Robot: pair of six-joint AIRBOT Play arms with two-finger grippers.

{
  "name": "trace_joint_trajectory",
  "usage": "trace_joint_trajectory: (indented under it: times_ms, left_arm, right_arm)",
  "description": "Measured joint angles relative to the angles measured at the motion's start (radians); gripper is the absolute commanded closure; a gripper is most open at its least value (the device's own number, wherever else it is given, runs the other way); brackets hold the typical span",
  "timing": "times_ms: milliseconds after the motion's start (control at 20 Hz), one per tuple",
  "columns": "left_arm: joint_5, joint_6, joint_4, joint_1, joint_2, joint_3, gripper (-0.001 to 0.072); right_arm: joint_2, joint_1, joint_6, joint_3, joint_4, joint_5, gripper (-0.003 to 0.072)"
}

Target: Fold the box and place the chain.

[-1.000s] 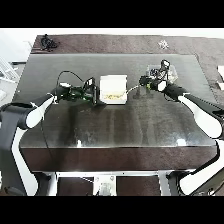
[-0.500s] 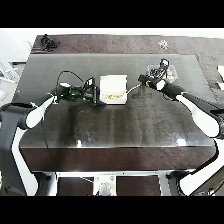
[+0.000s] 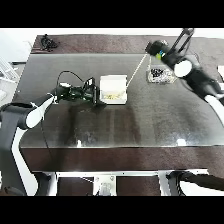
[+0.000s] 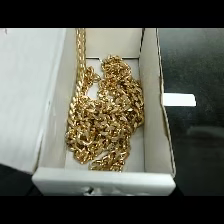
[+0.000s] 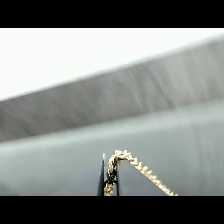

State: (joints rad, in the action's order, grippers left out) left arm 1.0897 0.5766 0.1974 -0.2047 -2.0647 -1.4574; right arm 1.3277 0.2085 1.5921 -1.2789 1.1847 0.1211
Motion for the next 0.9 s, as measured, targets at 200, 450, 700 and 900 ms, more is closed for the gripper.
trace_joint_trajectory:
  times_ms: [200, 450, 700, 900]
  left_arm:
    - [0.0, 0.0, 0.0, 0.0, 0.0, 0.0, 0.0083]
    - [0.0, 0.0, 0.0, 0.0, 0.0, 0.0, 0.0083]
    - [0.0, 0.0, 0.0, 0.0, 0.0, 0.0, 0.0083]
    - [0.0, 0.0, 0.0, 0.0, 0.0, 0.0, 0.0083]
  right_arm:
    - [-0.183, 0.074, -0.119, -0.005, 0.004, -0.007, 0.0683]
    - [-0.28, 0.225, -0.279, -0.028, 0.005, -0.087, 0.0684]
    - [-0.299, 0.344, -0.414, -0.043, 0.005, -0.135, 0.0684]
    - [-0.296, 0.373, -0.452, -0.047, 0.005, -0.165, 0.0683]
